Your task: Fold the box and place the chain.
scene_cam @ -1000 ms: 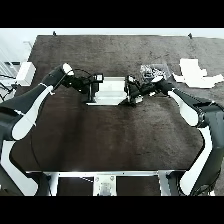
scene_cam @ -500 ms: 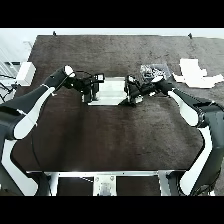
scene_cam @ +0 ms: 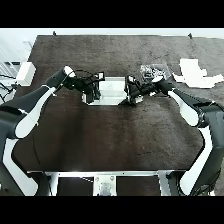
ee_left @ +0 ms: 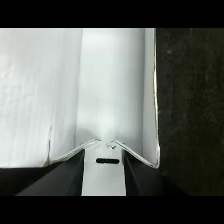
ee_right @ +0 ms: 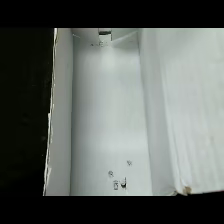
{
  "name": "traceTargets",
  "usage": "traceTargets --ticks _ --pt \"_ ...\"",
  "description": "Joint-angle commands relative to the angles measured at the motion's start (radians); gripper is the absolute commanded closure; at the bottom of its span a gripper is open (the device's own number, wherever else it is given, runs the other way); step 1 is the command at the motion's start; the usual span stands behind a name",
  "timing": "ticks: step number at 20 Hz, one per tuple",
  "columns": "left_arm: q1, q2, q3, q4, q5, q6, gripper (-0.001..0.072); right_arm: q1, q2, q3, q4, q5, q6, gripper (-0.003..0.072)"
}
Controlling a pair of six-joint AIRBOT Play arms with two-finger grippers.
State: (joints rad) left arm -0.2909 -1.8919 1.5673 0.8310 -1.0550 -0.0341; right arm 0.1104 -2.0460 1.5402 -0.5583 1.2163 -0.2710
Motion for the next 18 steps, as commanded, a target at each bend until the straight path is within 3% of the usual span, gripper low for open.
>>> traceTargets --ticks 1,5,7,9,10,11,12,18 --pt "-0.001 -0.013 -0.001 -0.053 0.002 0.022 0.042 0.001 0.0 0.0 0.0 0.0 0.001 0.0102" --pt "-0.001 -0.013 -0.002 -0.105 0.019 0.036 0.0417 0.001 0.0 0.0 0.0 0.0 0.001 0.0102" --pt "-0.001 -0.014 -0.002 -0.105 0.018 0.036 0.0315 0.001 0.0 0.0 0.0 0.0 0.001 0.0102" --pt "-0.001 -0.018 -0.002 -0.106 0.016 0.036 0.0308 0.001 0.0 0.0 0.0 0.0 0.001 0.0102" --pt "-0.001 -0.024 -0.002 -0.105 0.007 0.037 0.0263 0.001 0.0 0.0 0.0 0.0 0.001 0.0102" --pt "-0.001 -0.031 -0.002 -0.105 -0.002 0.035 0.0123 0.001 0.0 0.0 0.0 0.0 0.001 0.0102" --pt "-0.001 -0.037 -0.002 -0.106 -0.004 0.035 0.0098 0.001 0.0 0.0 0.0 0.0 0.001 0.0101" --pt "0.0 -0.037 -0.002 -0.105 -0.004 0.035 0.0098 0.001 0.0 0.0 0.0 0.0 0.001 0.0102"
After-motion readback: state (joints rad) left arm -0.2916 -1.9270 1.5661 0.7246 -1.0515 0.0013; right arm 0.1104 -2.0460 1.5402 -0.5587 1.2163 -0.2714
